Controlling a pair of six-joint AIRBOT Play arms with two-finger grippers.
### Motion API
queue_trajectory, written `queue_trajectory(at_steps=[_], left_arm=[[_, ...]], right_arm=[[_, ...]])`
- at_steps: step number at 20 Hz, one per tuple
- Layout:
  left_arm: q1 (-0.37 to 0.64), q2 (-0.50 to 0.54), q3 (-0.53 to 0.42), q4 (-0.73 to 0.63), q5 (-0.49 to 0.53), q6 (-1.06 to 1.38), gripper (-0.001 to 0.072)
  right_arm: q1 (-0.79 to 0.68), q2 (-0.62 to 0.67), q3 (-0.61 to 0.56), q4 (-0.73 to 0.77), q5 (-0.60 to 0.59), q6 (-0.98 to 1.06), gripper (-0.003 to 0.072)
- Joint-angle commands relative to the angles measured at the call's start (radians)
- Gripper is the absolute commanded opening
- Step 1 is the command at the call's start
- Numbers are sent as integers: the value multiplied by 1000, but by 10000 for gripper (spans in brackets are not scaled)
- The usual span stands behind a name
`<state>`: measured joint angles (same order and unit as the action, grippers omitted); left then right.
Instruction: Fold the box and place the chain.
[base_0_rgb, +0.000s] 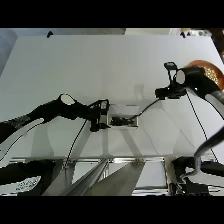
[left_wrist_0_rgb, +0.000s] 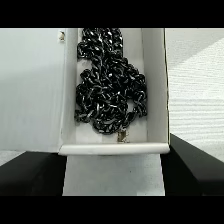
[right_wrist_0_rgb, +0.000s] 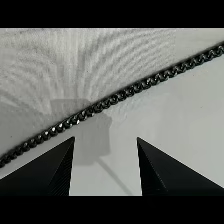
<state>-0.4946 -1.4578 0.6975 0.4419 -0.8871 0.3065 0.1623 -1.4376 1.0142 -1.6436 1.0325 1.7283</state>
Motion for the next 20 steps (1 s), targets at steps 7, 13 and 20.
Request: queue_trajectory(at_steps=[7, 13, 20], left_arm=[[0, 0, 0, 0, 0, 0, 275], [0, 0, 0, 0, 0, 0, 275], [0, 0, 0, 0, 0, 0, 275]], right_arm=[[0, -68, 0, 10, -83, 30, 373], [0, -94, 0, 19, -24, 37, 23], [0, 103, 0, -1, 16, -29, 22]])
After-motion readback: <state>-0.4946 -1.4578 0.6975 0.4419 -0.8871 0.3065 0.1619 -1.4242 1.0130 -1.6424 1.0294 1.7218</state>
